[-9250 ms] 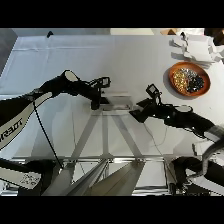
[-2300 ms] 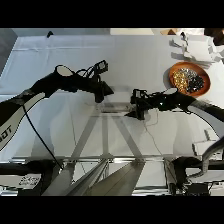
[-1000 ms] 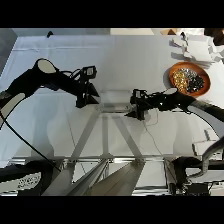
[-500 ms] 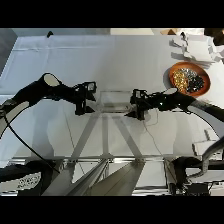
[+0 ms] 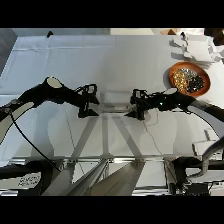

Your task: Fold the box and place the chain.

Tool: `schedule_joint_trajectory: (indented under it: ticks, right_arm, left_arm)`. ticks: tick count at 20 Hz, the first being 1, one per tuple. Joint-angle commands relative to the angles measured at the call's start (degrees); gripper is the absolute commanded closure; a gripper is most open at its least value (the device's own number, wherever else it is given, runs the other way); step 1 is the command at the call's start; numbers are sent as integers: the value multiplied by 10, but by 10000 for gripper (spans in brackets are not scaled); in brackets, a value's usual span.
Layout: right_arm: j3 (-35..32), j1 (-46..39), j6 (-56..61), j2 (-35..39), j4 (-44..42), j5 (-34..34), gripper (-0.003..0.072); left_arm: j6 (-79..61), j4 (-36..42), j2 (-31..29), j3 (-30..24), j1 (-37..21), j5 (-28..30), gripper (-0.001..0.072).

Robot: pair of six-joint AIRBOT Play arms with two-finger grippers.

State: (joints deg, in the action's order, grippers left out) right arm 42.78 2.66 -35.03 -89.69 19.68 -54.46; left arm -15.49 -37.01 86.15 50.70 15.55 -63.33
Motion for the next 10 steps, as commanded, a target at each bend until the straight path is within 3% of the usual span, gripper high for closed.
schedule_joint_trajectory:
  ticks: [1, 5, 10]
  right_arm:
    - [0, 0, 0, 0, 0, 0, 148]
    - [0, 0, 0, 0, 0, 0, 148]
    - [0, 0, 0, 0, 0, 0, 148]
  left_arm:
    - [-17, 18, 2, 0, 0, -38, 154]
    - [-17, 16, 2, 0, 0, -40, 155]
    - [-25, 15, 2, 0, 0, 32, 168]
